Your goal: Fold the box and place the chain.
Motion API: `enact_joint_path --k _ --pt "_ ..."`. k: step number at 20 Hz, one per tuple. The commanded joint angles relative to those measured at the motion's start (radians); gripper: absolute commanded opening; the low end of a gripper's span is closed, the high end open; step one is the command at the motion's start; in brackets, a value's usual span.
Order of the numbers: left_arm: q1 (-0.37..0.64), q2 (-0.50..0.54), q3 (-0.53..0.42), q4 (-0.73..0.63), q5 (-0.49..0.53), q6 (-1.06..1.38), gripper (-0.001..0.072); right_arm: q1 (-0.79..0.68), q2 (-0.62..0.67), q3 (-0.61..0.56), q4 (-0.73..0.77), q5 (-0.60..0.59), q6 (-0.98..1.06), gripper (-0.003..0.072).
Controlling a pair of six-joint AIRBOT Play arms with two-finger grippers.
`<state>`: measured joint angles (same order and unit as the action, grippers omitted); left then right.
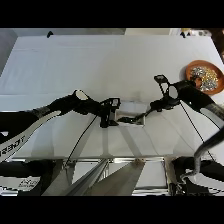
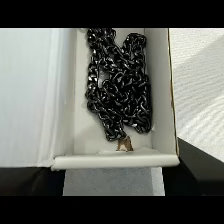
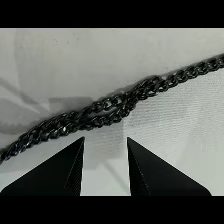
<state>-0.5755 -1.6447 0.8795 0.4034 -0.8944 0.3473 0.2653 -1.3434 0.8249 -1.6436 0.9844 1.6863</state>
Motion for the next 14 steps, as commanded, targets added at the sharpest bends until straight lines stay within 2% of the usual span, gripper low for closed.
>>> enact_joint_path --k 1,9,12,14 --pt "0.000 0.001 0.001 0.000 0.000 0.000 0.0211 -0.018 -0.017 0.000 0.004 -0.034 0.011 0.0266" --pt "0.000 0.001 0.001 0.000 0.000 0.000 0.0211 -0.018 -0.029 0.000 0.032 -0.060 0.011 0.0250" --pt "0.000 0.001 0.001 0.000 0.000 0.000 0.0211 -0.018 -0.049 -0.001 0.032 -0.056 0.011 0.0143" --pt "0.000 0.001 0.001 0.000 0.000 0.000 0.0211 -0.018 -0.049 -0.001 0.027 -0.052 0.010 0.0020"
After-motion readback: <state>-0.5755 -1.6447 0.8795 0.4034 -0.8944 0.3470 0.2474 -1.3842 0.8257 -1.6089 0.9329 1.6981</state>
